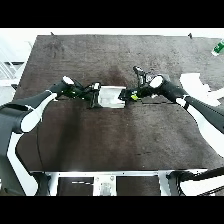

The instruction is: Fold the box and place the chain.

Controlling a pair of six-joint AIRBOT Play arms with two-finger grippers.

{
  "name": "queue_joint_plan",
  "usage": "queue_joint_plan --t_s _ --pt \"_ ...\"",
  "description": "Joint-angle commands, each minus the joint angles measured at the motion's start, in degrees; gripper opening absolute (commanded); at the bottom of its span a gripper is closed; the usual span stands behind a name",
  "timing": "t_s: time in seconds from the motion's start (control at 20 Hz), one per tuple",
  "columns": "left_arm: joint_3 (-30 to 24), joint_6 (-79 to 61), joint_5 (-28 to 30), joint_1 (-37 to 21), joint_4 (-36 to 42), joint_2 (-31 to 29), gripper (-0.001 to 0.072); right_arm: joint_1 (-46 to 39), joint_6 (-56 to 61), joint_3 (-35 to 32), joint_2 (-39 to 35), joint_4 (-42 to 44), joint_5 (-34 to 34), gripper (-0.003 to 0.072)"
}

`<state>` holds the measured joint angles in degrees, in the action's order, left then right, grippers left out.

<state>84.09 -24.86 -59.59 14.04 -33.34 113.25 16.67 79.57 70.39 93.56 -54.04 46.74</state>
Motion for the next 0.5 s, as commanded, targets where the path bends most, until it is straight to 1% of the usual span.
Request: queue_joint_plan --t_s 0.0,0.25,0.45 --pt "0.0 -0.1 0.0 0.0 0.0 0.0 0.0399 1.1 5.7 1.9 1.7 -6.7 1.1 0.0519" --pt "0.0 -0.1 0.0 0.0 0.0 0.0 0.0399 1.7 11.9 3.4 1.8 -13.1 2.0 0.0519" --pt "0.0 -0.1 0.0 0.0 0.4 0.0 0.0399 3.3 19.3 5.7 2.0 -22.3 4.7 0.0519"
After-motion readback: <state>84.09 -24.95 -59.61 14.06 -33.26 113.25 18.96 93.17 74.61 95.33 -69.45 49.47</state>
